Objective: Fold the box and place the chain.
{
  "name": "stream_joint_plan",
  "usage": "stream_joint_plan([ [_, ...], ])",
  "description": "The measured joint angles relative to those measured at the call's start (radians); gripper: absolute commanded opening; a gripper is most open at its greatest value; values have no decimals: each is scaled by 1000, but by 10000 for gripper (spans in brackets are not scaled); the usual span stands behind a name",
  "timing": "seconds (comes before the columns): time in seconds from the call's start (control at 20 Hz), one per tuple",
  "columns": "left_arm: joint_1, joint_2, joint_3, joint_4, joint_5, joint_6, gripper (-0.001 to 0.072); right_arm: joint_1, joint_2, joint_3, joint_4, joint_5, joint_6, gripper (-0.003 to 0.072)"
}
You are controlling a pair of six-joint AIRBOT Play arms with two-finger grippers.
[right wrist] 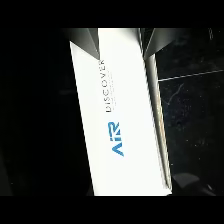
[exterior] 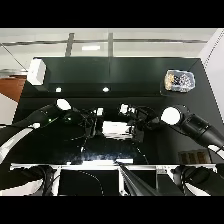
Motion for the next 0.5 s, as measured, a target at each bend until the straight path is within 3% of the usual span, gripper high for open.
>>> stream_joint_plan([
  [0.5,0,0,0,0,0,0,508,0,0,-2,1,18,0,301],
])
